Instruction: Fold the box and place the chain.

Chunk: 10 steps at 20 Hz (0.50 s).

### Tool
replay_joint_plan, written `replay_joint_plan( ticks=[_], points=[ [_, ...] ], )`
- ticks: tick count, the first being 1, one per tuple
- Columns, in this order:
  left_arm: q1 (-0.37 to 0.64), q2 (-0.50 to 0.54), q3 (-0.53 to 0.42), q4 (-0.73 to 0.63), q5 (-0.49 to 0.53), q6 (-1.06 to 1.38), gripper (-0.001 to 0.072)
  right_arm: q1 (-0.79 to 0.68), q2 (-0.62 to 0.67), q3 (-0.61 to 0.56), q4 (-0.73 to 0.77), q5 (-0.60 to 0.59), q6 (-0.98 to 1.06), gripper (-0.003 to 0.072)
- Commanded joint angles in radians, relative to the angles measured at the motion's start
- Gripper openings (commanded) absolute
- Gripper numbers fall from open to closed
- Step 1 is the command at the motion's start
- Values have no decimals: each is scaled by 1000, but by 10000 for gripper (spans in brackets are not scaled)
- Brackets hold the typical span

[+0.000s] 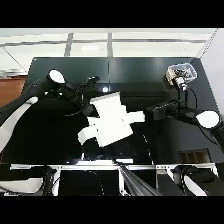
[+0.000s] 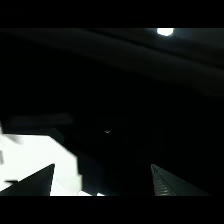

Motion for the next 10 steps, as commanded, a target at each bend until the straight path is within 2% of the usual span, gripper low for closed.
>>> replay_joint_plan(
  ticks=[1, 4, 7, 10],
  points=[
    [-49, 144, -153, -37, 191, 347, 29, -18, 1, 36, -73, -35, 2, 700],
    [-116, 121, -192, 55, 226, 522, 28, -10, 0, 35, -59, -1, -44, 700],
    [-176, 96, -192, 76, 406, 541, 30, 32, 0, 35, -59, 137, -358, 700],
    [-207, 76, -186, 75, 521, 631, 31, 93, 0, 29, -58, 185, -502, 701]
  ],
)
